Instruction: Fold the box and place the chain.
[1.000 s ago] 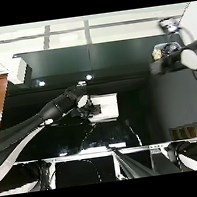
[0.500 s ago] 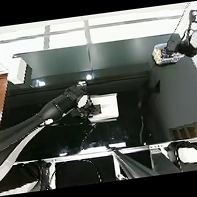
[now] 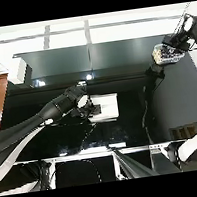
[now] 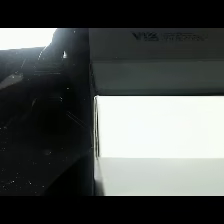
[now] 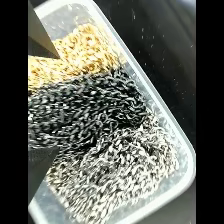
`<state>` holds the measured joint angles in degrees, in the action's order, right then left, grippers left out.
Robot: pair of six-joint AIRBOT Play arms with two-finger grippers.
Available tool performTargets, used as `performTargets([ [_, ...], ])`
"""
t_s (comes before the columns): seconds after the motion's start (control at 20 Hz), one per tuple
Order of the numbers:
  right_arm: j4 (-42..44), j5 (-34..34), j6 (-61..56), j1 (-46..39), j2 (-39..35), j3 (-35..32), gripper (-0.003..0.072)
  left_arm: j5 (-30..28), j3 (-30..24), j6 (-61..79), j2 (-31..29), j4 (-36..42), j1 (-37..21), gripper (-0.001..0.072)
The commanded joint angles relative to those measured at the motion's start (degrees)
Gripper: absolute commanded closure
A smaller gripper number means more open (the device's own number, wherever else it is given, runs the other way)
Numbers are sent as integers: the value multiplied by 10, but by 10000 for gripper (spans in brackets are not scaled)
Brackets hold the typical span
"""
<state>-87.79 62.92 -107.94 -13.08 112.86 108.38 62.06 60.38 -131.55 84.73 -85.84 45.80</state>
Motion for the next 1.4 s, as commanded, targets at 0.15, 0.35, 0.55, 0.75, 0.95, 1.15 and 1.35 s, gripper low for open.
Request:
performTargets([
  [0.15, -6, 13, 5, -8, 53, 35, 141, 0, 0, 0, 0, 0, 0, 683],
  [0.35, -6, 26, 17, -9, 56, 39, 601, 2, 0, 0, 0, 0, 0, 683],
  [0.55, -6, 80, 76, -8, 32, 82, 675, 1, 0, 0, 0, 0, 0, 683],
  [0.75, 1, 114, 153, -4, -73, 81, 676, 1, 0, 0, 0, 0, 0, 683],
  [0.95, 70, 123, 188, -2, -179, 76, 680, 2, 0, 0, 0, 0, 0, 684],
  [1.15, 86, 123, 227, 15, -296, 50, 681, 0, 0, 0, 0, 13, 0, 683],
  [1.35, 116, 134, 228, 33, -384, 50, 682, 0, 0, 0, 0, 13, 0, 683],
])
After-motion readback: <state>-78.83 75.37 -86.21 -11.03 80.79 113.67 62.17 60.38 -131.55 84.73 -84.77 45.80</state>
